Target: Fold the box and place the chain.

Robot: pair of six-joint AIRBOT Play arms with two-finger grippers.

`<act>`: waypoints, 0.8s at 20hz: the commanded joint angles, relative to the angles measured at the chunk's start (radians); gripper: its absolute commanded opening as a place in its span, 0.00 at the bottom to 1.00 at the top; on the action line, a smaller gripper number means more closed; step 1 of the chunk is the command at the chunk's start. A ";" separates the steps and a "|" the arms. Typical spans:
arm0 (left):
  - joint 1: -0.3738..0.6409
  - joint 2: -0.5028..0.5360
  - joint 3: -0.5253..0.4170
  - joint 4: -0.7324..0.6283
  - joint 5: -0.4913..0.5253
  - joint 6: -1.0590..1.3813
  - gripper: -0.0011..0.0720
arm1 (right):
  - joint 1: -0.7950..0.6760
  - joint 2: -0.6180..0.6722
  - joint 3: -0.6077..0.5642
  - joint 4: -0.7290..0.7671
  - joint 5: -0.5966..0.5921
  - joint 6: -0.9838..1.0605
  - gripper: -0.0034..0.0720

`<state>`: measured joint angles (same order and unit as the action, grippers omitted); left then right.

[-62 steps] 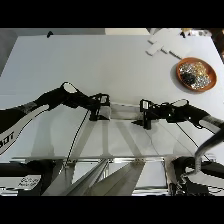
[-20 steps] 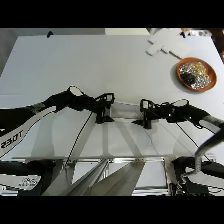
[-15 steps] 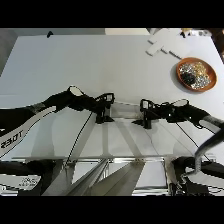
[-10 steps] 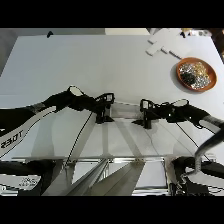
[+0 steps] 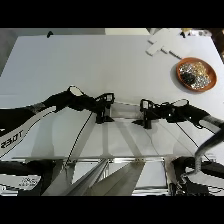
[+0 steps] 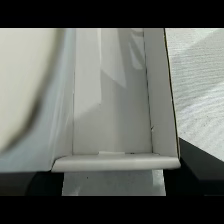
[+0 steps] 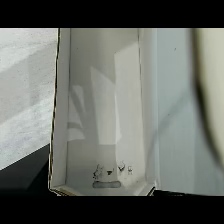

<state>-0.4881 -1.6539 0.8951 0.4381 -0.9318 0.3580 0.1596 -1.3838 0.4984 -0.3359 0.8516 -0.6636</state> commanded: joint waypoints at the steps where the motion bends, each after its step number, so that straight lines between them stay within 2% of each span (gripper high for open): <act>1: -0.001 0.000 0.000 0.000 0.000 0.000 0.15 | 0.000 0.000 0.000 0.000 0.000 0.000 0.65; 10: -0.001 -0.001 0.000 0.000 0.000 0.000 0.15 | 0.000 0.000 0.000 0.001 -0.011 0.000 0.66; 11: -0.001 -0.001 0.000 0.000 0.000 0.000 0.15 | 0.000 0.000 0.000 0.005 -0.008 0.008 0.84; 12: -0.001 0.000 0.000 0.000 0.000 0.000 0.15 | 0.000 0.003 0.000 0.005 -0.007 0.016 0.98; 14: -0.001 -0.001 0.000 0.000 0.000 0.000 0.15 | 0.000 0.023 0.000 -0.024 -0.032 0.048 0.98; 16: -0.001 0.000 0.000 0.000 0.000 0.000 0.15 | -0.006 0.065 0.000 -0.114 -0.047 0.188 0.98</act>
<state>-0.4889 -1.6543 0.8951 0.4374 -0.9306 0.3576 0.1581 -1.3552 0.4984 -0.3668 0.8242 -0.6079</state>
